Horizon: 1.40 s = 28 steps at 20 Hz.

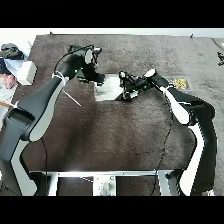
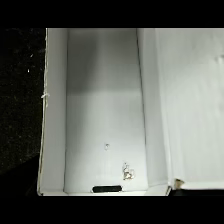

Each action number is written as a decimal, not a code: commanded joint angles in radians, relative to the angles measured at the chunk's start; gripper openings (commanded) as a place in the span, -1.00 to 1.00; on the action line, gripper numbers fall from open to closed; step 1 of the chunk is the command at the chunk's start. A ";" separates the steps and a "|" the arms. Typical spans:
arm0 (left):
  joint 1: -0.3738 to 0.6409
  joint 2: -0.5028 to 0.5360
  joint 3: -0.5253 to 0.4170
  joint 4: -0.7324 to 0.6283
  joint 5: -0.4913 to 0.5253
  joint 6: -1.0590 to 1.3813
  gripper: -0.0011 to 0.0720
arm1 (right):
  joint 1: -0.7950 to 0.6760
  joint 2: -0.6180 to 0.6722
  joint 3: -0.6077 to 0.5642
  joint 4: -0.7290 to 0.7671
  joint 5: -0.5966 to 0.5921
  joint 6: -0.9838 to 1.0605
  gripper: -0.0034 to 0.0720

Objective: Fold the box and place the chain.

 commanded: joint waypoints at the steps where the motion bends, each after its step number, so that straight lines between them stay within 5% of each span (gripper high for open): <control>1: 0.027 0.055 -0.003 0.017 0.005 0.175 1.00 | 0.000 0.000 0.000 0.000 0.000 0.000 -0.19; 5: 0.146 0.071 -0.058 -0.146 0.063 0.320 1.00 | 0.001 0.000 0.000 0.000 0.000 0.000 -0.19; 10: 0.345 0.070 -0.224 -0.711 0.093 0.924 1.00 | 0.000 0.000 0.000 0.000 0.000 0.000 -0.19; 19: 0.428 0.064 -0.302 -0.883 0.223 1.206 1.00 | 0.000 0.000 0.000 0.000 0.000 0.000 -0.19; 25: 0.469 0.046 -0.463 -1.126 0.205 1.738 1.00 | 0.001 0.000 0.000 0.000 0.000 0.000 -0.19; 28: 0.465 0.003 -0.487 -1.145 0.101 1.808 1.00 | 0.000 0.000 0.000 0.000 0.000 0.000 -0.19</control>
